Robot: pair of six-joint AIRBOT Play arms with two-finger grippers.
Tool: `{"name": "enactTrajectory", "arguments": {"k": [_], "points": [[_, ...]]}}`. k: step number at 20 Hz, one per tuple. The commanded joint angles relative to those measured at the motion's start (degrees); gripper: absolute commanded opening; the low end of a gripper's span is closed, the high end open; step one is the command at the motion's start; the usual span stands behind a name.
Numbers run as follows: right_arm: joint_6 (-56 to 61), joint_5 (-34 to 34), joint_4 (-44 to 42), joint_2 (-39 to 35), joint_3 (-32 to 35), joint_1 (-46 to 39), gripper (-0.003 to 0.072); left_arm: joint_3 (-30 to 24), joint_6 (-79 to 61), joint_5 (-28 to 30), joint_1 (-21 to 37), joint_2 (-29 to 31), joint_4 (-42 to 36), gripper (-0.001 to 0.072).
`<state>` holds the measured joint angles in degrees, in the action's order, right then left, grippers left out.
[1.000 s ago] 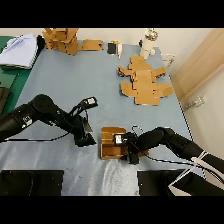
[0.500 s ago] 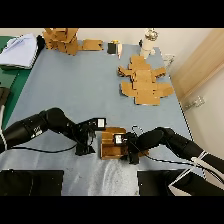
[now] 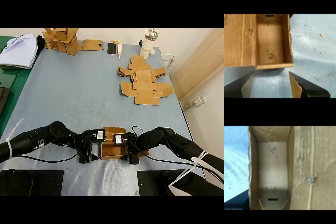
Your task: Fold the box.
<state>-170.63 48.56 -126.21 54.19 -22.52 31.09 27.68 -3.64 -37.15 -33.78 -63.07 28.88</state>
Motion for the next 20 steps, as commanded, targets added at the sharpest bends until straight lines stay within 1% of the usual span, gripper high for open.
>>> {"name": "enactTrajectory", "arguments": {"k": [1,5,11,15,20], "points": [[0.0,0.0,0.0,0.0,0.0,0.1,0.0534,-0.6,-2.0,3.3,-2.4,-2.2,-3.3,0.0704],[0.0,0.0,0.0,0.0,0.0,0.1,0.0534,-0.6,-3.1,5.3,-3.4,-2.7,-5.0,0.0704],[0.0,0.0,0.0,0.0,0.0,0.1,0.0534,-0.6,-3.1,5.8,-4.7,-2.7,-6.6,0.0704],[0.0,0.0,0.0,0.0,0.0,0.1,0.0534,-0.6,-3.0,10.2,-7.3,-3.8,-6.6,0.0703],[0.0,0.0,0.0,0.0,0.0,0.1,0.0534,-0.4,-3.0,10.8,-8.2,-4.4,-6.4,0.0703]]}}
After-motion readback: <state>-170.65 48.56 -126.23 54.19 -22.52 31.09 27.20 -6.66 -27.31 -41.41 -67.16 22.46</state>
